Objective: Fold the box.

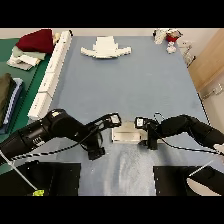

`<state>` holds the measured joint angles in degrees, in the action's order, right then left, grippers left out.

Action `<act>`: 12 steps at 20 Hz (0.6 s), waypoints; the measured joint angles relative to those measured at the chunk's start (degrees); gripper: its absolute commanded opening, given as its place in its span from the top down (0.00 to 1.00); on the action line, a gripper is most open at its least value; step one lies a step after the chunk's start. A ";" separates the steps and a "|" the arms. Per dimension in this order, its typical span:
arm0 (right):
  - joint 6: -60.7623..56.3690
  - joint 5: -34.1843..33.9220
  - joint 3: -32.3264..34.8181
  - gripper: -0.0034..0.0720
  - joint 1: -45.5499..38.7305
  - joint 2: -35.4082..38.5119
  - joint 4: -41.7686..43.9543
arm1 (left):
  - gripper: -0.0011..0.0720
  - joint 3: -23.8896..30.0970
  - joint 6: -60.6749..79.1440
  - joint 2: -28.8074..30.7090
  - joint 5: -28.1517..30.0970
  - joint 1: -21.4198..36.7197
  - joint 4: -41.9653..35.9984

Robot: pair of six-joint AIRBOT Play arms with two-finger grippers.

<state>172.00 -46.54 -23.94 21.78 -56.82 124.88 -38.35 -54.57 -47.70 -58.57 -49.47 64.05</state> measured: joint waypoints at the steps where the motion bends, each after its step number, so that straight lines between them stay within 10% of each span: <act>1: 0.00 0.00 0.00 0.20 0.00 0.00 0.00 | 0.03 2.34 6.21 0.90 0.76 3.10 -2.29; 12: 0.00 0.00 0.00 0.20 0.00 0.00 -0.02 | 0.03 10.14 55.36 -10.78 18.29 14.82 -28.63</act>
<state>172.00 -46.54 -23.94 21.78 -56.82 124.86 -28.21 0.80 -58.48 -40.27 -34.65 35.42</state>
